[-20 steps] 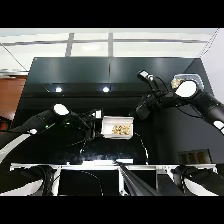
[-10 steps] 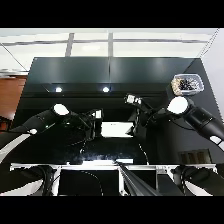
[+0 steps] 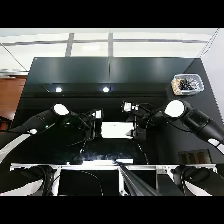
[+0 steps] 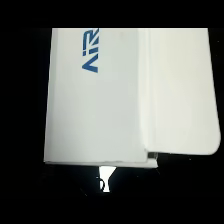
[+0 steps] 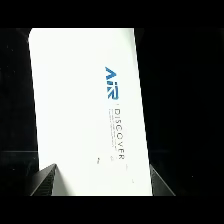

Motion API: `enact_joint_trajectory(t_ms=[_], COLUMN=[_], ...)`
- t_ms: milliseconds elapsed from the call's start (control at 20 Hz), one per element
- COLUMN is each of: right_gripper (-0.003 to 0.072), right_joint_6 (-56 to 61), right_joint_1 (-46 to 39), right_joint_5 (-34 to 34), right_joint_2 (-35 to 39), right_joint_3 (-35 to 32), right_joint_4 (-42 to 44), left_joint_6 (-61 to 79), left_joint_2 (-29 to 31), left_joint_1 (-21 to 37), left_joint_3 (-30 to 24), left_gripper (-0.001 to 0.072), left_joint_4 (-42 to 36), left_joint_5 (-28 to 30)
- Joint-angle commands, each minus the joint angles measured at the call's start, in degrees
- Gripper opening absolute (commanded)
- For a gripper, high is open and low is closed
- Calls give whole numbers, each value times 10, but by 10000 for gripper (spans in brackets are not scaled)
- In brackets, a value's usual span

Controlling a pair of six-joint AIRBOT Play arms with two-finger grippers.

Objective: Fold the box and place the chain.

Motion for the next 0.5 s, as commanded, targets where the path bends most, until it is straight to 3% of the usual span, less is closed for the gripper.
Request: enact_joint_trajectory(t_ms=[0, 50, 150, 350, 400, 450], right_gripper=[720, 493, 429, 423, 256, 201], right_joint_6=[-4, -3, -2, 28, 32, 32], right_joint_1=[1, 1, 1, 1, 1, 1], right_joint_5=[-4, -4, -4, -18, -18, -17], right_joint_2=[0, 0, 0, 0, 0, 0], right_joint_3=[0, 0, 0, 4, 5, 5], right_joint_4=[-5, -5, -5, -5, -5, -5], left_joint_6=[0, 0, 0, 0, 0, 0], left_joint_2=[0, 0, 0, 0, 0, 0], left_joint_1=[0, 0, 0, 0, 0, 0], left_joint_3=[0, 0, 0, 0, 0, 0], left_gripper=[462, 462, 462, 462, 462, 462], left_joint_4=[0, 0, 0, 0, 0, 0], left_joint_5=[0, 0, 0, 0, 0, 0])
